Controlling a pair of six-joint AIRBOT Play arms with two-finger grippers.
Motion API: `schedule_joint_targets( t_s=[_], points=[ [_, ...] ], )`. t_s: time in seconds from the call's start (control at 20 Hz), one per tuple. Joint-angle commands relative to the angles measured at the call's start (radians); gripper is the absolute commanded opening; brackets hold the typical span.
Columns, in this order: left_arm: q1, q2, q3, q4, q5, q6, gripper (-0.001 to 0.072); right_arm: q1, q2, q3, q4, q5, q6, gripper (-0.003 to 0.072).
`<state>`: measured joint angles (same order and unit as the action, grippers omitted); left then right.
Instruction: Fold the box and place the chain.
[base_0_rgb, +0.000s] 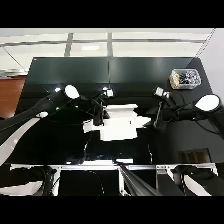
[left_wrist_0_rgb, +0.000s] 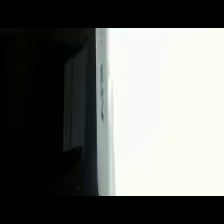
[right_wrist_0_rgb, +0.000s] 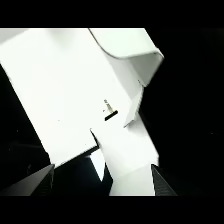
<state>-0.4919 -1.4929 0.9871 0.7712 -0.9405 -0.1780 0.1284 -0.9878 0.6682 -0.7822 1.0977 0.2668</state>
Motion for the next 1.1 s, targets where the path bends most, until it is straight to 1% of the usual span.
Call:
schedule_joint_targets(
  t_s=[0.0, 0.15, 0.3, 0.45, 0.65, 0.85, 0.95, 1.05],
  points=[
    [-0.008, -0.032, -0.004, 0.014, 0.015, 0.035, 0.0029, 0.101, -0.001, -0.055, -0.031, -0.075, -0.014, 0.0705],
    [-0.008, -0.042, -0.004, 0.014, 0.016, 0.035, 0.0029, 0.178, -0.001, -0.117, -0.056, -0.174, -0.014, 0.0705],
    [-0.008, -0.047, -0.004, 0.018, 0.016, 0.035, 0.0029, 0.216, -0.002, -0.154, -0.147, -0.286, -0.014, 0.0705],
    [-0.008, -0.064, -0.004, 0.018, 0.015, 0.035, 0.0029, 0.238, -0.002, -0.165, -0.164, -0.292, -0.015, 0.0705],
    [-0.008, -0.068, -0.004, 0.034, 0.035, 0.055, 0.0028, 0.303, -0.002, -0.188, -0.16, -0.305, -0.027, 0.0705],
    [-0.009, -0.068, -0.003, 0.033, 0.042, 0.081, 0.0028, 0.372, -0.002, -0.23, -0.151, -0.391, -0.061, 0.0705],
    [-0.013, -0.068, -0.003, 0.032, 0.042, 0.081, 0.0028, 0.402, -0.002, -0.236, -0.09, -0.469, -0.063, 0.0705],
    [-0.017, -0.068, -0.003, 0.032, 0.042, 0.081, 0.0028, 0.417, -0.002, -0.239, -0.021, -0.593, -0.095, 0.0705]
  ],
)
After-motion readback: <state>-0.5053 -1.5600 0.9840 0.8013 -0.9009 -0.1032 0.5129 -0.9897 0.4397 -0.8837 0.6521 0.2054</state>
